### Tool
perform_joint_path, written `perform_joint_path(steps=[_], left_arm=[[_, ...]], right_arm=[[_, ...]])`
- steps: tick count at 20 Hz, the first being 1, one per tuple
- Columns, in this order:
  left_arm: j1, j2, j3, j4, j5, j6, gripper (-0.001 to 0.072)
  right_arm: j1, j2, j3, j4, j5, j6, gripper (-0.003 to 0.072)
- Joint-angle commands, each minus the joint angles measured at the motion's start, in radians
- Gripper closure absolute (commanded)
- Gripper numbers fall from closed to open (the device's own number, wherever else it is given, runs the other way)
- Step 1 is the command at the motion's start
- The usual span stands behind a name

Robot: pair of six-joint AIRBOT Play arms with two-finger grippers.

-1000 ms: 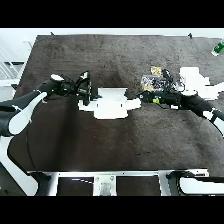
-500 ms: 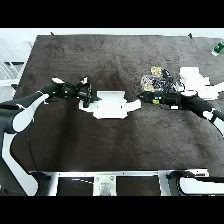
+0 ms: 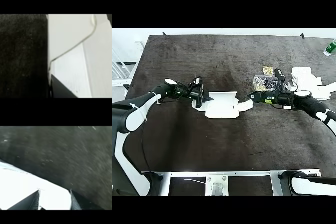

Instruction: Fold the box and place the chain.

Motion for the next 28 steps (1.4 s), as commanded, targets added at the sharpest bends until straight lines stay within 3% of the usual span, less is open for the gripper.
perform_joint_path(steps=[1,2,5,8,11,18,21,28], left_arm=[[0.001,-0.001,0.0,0.003,0.014,-0.002,0.069],[0.001,-0.001,0.0,0.003,0.014,-0.005,0.069],[0.001,-0.001,0.0,0.003,0.011,-0.005,0.069],[0.001,-0.001,0.0,0.005,-0.032,-0.005,0.069],[0.001,-0.001,0.0,0.005,-0.027,-0.005,0.069],[0.001,-0.001,0.0,0.002,-0.03,-0.004,0.069],[0.001,-0.001,0.0,-0.004,-0.031,-0.005,0.069],[0.001,-0.001,0.0,-0.005,-0.031,-0.004,0.069]], right_arm=[[0.001,0.076,0.0,0.023,0.077,-0.108,0.0225],[0.001,0.1,-0.001,0.019,0.112,-0.137,0.0173],[0.045,0.124,-0.001,-0.027,0.258,-0.291,0.0115],[0.159,0.124,-0.001,-0.169,0.266,-0.386,0.0114],[0.265,0.125,-0.001,-0.332,0.164,-0.365,0.0113],[0.425,0.124,-0.017,-0.551,-0.123,-0.333,0.0079],[0.456,0.122,-0.046,-0.636,-0.13,-0.333,0.0079],[0.476,0.121,-0.089,-0.644,-0.187,-0.337,0.0079]])
